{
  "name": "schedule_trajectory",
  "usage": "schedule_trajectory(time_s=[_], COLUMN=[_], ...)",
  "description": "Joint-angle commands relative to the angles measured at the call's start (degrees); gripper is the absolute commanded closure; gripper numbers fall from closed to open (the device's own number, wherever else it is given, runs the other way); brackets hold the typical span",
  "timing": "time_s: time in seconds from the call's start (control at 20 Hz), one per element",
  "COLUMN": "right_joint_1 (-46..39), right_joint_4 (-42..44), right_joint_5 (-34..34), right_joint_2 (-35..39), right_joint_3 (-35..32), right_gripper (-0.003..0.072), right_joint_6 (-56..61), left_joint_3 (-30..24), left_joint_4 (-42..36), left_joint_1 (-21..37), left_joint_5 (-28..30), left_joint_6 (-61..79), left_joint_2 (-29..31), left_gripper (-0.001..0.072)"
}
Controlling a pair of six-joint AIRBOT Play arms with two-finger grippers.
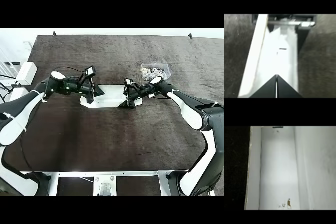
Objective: Fold the box and place the chain.
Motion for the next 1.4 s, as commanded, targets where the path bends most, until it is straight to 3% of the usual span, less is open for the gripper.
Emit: schedule_trajectory(time_s=[0.0, 0.25, 1.35], right_joint_1=[0.1, 0.1, 0.1], right_joint_4=[0.0, 0.0, 0.0], right_joint_5=[0.0, 0.0, 0.0], right_joint_2=[0.0, 0.0, 0.0], right_joint_3=[0.0, 0.0, 0.0], right_gripper=[0.0095, 0.0095, 0.0094], right_joint_6=[0.0, 0.0, 0.0], left_joint_3=[1.8, 8.2, 8.0], left_joint_4=[-0.3, -1.3, -1.2], left_joint_1=[-0.5, -0.5, -0.7], left_joint_5=[7.5, 8.2, 7.5], left_joint_6=[-0.5, -2.6, -3.8], left_joint_2=[-1.7, -4.6, -10.4], left_gripper=[0.0693, 0.0693, 0.0691])
